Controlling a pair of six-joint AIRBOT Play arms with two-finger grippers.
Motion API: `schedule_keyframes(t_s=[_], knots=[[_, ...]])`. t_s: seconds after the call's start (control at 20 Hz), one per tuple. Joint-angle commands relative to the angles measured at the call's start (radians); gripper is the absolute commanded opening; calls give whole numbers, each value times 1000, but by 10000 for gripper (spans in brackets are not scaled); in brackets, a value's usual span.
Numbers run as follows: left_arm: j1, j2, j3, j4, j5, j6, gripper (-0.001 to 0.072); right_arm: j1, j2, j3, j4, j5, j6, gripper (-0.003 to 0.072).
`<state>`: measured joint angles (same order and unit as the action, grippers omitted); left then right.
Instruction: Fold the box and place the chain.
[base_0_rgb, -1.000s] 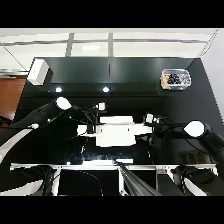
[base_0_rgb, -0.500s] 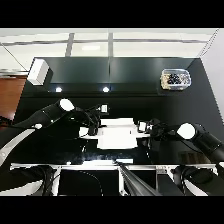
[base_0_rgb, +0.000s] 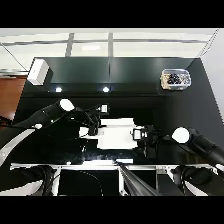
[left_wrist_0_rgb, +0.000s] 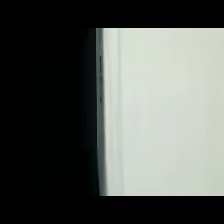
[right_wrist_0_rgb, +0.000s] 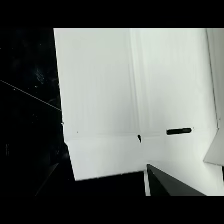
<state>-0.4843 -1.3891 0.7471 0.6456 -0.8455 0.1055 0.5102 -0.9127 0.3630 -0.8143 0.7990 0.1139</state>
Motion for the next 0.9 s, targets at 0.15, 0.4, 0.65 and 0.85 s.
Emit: schedule_keyframes(t_s=[0.15,0.4,0.65,0.85], knots=[[0,0,0,0,4,0,23,115,-55,-2,48,-158,-3,632],[0,0,0,0,4,0,23,115,-54,8,82,-170,29,632],[0,0,0,0,3,-1,23,77,-43,129,-85,-91,163,632],[0,0,0,0,3,-1,23,-15,-44,172,-71,-80,162,632]])
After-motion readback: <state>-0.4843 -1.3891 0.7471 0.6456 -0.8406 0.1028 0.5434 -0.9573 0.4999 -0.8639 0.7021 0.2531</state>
